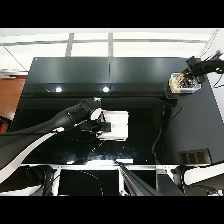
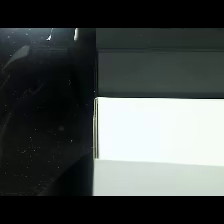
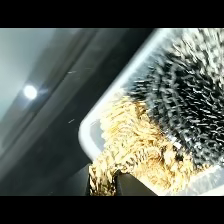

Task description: Fold the box and place the chain.

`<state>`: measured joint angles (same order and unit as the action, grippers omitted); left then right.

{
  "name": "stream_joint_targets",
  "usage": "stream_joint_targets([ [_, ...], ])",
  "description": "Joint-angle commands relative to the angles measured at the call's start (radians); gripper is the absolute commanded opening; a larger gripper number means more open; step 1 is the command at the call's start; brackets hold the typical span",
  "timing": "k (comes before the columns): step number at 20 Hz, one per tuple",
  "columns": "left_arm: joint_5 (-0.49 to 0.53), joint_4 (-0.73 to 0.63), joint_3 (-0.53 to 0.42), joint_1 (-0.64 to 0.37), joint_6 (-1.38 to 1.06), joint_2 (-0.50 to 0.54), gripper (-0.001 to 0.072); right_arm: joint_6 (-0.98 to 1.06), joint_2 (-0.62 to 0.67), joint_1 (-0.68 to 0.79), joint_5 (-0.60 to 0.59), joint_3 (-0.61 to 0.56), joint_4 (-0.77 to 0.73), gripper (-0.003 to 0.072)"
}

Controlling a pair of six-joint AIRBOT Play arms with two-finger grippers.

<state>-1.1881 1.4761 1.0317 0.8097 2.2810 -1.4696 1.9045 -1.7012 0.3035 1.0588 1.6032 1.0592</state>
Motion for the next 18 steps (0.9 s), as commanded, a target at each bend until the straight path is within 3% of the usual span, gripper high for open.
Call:
stream_joint_targets([
  [1, -0.001, 0.000, 0.001, -0.001, 0.000, 0.000, 0.0032, -0.267, 0.150, 0.019, 0.050, 0.001, -0.011, 0.0041],
  [6, -0.001, -0.001, 0.001, -0.001, 0.000, 0.000, 0.0032, -0.439, 0.437, 0.019, -0.032, 0.005, -0.142, 0.0041],
  [8, 0.000, 0.000, 0.001, -0.001, 0.000, 0.000, 0.0032, -0.470, 0.518, 0.019, -0.042, 0.057, -0.175, 0.0041],
  [13, -0.002, -0.001, 0.001, 0.000, 0.000, 0.000, 0.0032, -0.477, 0.562, 0.019, 0.063, 0.312, -0.245, 0.0041],
  [16, -0.014, -0.001, 0.001, -0.001, 0.000, 0.000, 0.0032, -0.498, 0.596, 0.018, 0.119, 0.350, -0.352, 0.0041],
  [18, -0.029, -0.001, 0.001, -0.001, 0.000, 0.000, 0.0032, -0.544, 0.636, -0.019, 0.169, 0.334, -0.303, 0.0041],
])
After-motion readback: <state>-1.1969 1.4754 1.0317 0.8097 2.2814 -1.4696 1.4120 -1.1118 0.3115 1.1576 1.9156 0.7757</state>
